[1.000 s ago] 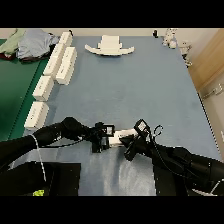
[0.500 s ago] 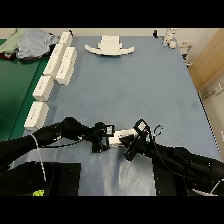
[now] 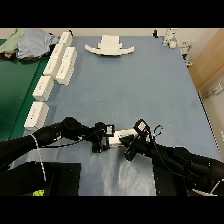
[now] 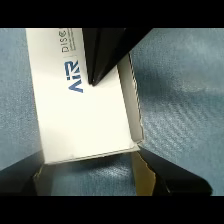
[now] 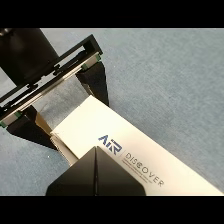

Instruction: Fold the box.

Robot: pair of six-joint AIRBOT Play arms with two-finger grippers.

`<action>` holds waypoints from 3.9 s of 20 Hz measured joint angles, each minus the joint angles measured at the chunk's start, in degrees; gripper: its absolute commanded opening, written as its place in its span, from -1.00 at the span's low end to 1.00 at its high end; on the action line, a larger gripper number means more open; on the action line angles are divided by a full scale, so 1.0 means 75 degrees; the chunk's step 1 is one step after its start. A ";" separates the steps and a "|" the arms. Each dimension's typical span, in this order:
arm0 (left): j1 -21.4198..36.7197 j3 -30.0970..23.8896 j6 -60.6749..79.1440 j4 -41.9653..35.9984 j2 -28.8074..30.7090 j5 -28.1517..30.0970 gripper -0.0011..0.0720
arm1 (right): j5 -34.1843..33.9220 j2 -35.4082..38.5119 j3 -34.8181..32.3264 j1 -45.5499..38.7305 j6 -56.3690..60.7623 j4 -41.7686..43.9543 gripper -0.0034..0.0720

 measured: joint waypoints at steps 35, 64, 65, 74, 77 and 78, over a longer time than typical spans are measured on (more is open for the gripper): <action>-0.0799 0.0070 -0.1475 0.0079 -0.0047 0.1008 0.15 | -0.1262 0.0568 0.0787 -0.0985 0.0000 -0.0627 -0.90; 0.3573 0.0318 -0.8813 0.4689 0.1816 0.0810 0.15 | -0.9541 -0.1580 0.5202 -0.5898 0.5406 -0.6070 -0.86; 0.4083 0.0423 -0.9241 0.5007 0.1708 0.0711 0.15 | -0.9541 -0.1580 0.5202 -0.5898 0.5409 -0.6065 -0.86; 0.5689 0.2728 -1.0564 0.5875 -0.1078 0.0440 0.15 | -0.9556 -0.1582 0.5202 -0.5898 0.5415 -0.6059 -0.86; 0.5785 0.3602 -1.0687 0.5939 -0.1955 0.0434 0.15 | -0.9559 -0.1582 0.5202 -0.5898 0.5418 -0.6056 -0.86; 0.5817 0.3873 -1.0716 0.5945 -0.2203 0.0466 0.15 | -0.9559 -0.1582 0.5202 -0.5898 0.5418 -0.6056 -0.86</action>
